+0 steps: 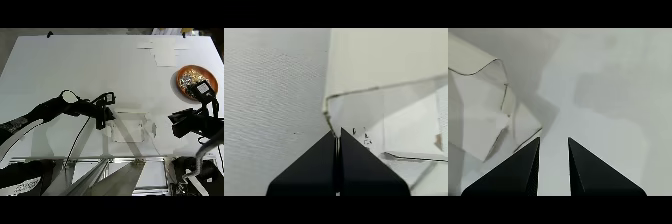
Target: Fold the box and place the chain.
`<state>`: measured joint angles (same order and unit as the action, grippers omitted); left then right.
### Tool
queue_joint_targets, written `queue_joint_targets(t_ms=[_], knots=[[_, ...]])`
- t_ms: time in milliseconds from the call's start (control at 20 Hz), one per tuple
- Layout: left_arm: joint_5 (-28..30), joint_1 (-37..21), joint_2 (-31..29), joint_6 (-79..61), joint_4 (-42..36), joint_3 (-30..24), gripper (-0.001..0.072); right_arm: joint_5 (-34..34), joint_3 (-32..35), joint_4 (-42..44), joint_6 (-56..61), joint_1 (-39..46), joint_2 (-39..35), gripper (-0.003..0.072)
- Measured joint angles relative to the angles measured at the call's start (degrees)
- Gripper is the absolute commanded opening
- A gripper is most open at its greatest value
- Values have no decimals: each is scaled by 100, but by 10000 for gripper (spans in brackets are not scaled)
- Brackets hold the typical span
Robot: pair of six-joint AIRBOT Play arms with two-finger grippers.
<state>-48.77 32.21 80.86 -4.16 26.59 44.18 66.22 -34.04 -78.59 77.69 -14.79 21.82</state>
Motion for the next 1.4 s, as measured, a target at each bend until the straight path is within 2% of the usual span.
queue_joint_targets(t_ms=[350, 800, 1100, 1400], knots=[[181, 0, 358, -544, -173, -42, 1, 17, 7, 125, -17, 0, 0, 195], [358, 0, 439, -929, -195, -44, 2, 20, 11, 142, -26, 0, 0, 195], [-50, 2, 442, -1373, -70, 223, -1, 20, 11, 144, -28, 0, 0, 195], [-219, -2, 627, -1405, 269, 444, 1, 20, 11, 144, -28, 0, 0, 195]])
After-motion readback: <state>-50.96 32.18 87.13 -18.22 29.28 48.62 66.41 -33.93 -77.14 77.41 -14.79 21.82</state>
